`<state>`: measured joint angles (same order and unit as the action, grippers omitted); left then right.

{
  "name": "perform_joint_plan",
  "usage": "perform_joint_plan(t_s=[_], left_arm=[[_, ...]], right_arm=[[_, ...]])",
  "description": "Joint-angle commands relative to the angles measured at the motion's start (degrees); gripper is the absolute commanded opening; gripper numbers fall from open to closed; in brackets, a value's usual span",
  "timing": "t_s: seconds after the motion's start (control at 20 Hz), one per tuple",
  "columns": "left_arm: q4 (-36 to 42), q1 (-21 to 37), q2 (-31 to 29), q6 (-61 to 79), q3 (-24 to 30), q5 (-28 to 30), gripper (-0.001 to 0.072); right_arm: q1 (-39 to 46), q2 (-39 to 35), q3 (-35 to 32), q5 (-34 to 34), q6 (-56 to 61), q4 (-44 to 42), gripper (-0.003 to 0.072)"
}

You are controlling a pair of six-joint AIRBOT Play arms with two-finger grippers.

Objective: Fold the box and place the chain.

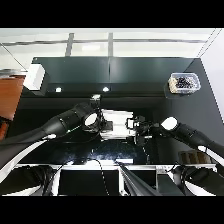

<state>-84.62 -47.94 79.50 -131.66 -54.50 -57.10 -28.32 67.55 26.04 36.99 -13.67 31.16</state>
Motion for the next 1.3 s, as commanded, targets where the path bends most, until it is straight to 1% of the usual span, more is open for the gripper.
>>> perform_joint_plan(t_s=[0.0, 0.55, 0.95, 1.25], left_arm=[[-0.66, -1.53, 2.60, -0.63, -1.81, -1.66, 0.0283], [-4.98, -1.66, 3.21, -3.19, -2.75, -1.97, 0.0276], [-4.68, -1.70, 4.74, -3.19, -2.75, -2.01, 0.0276], [-4.92, -1.68, 4.76, -3.17, -4.20, -2.10, 0.0276]], right_arm=[[0.00, 0.02, 0.02, 0.02, 0.02, 0.00, 0.0307], [0.00, 0.02, 0.00, 0.02, 0.02, 0.00, 0.0306], [0.00, 0.02, 0.02, 0.02, 0.02, 0.00, 0.0307], [0.00, 0.02, 0.02, 0.02, 0.02, -0.02, 0.0307]])
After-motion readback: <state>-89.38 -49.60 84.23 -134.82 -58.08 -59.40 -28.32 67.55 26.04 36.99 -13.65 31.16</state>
